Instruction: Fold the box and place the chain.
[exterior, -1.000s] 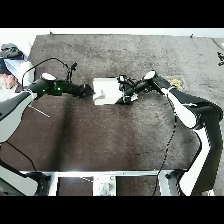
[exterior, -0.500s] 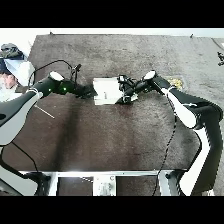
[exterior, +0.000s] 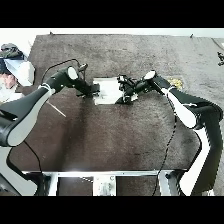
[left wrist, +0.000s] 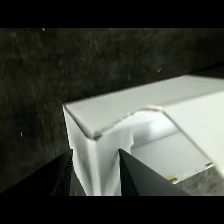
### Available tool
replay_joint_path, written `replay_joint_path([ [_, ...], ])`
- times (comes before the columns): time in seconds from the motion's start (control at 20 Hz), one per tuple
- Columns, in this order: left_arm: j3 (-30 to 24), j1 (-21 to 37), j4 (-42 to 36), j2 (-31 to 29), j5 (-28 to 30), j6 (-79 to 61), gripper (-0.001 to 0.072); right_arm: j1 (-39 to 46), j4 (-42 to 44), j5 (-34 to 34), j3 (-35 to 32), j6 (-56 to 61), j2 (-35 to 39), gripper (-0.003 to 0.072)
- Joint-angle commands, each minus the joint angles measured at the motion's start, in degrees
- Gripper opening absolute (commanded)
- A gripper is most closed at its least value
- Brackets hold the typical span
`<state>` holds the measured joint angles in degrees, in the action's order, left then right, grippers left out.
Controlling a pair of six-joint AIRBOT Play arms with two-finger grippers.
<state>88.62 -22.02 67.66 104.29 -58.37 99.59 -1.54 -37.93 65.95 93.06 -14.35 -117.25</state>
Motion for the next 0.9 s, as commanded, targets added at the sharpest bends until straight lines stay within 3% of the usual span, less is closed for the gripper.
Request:
replay_joint_path([
  [0.0, 7.74, -2.80, 10.62, 3.41, -9.31, 9.97, 0.0311, -0.04, 0.00, 0.07, 0.02, 0.04, -0.02, 0.0416],
  [0.55, 22.49, -7.69, 25.16, 12.83, -21.59, 21.97, 0.0310, -0.04, 0.00, 0.07, 0.02, 0.04, -0.02, 0.0416],
  [0.85, 23.63, -7.69, 26.43, 14.14, -22.21, 25.99, 0.0281, -0.04, 0.00, 0.07, 0.02, 0.04, -0.02, 0.0416],
])
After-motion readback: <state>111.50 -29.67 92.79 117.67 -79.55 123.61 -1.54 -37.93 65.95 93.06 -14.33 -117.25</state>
